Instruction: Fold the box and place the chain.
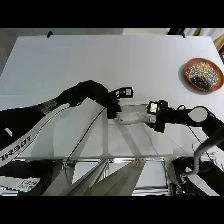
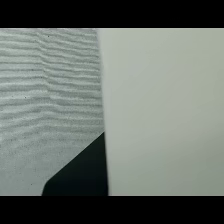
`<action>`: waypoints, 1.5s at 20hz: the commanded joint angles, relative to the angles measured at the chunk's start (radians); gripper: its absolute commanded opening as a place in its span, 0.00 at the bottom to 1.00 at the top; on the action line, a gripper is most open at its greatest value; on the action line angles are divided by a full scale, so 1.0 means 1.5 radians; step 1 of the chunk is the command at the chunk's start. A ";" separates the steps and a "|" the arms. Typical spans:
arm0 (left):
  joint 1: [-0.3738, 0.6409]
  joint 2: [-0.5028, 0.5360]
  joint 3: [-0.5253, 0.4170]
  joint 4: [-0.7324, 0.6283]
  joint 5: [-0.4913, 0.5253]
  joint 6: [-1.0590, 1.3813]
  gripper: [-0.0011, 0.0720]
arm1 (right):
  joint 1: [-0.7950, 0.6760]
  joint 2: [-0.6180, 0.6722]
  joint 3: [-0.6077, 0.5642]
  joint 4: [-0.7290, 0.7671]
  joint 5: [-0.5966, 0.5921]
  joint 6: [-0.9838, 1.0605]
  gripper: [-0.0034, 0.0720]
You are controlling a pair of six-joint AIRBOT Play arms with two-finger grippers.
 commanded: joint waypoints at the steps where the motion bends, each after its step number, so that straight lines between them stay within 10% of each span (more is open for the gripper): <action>1: -0.001 0.000 0.000 0.000 0.000 0.001 0.03 | -0.019 -0.005 0.010 0.039 0.019 -0.028 0.93; 17: -0.001 0.000 0.000 0.000 0.001 0.000 0.03 | -0.063 -0.001 0.009 0.005 0.110 -0.060 0.99; 30: -0.001 0.000 0.000 0.000 0.001 0.000 0.03 | 0.049 0.108 -0.080 -0.137 -0.013 0.081 0.98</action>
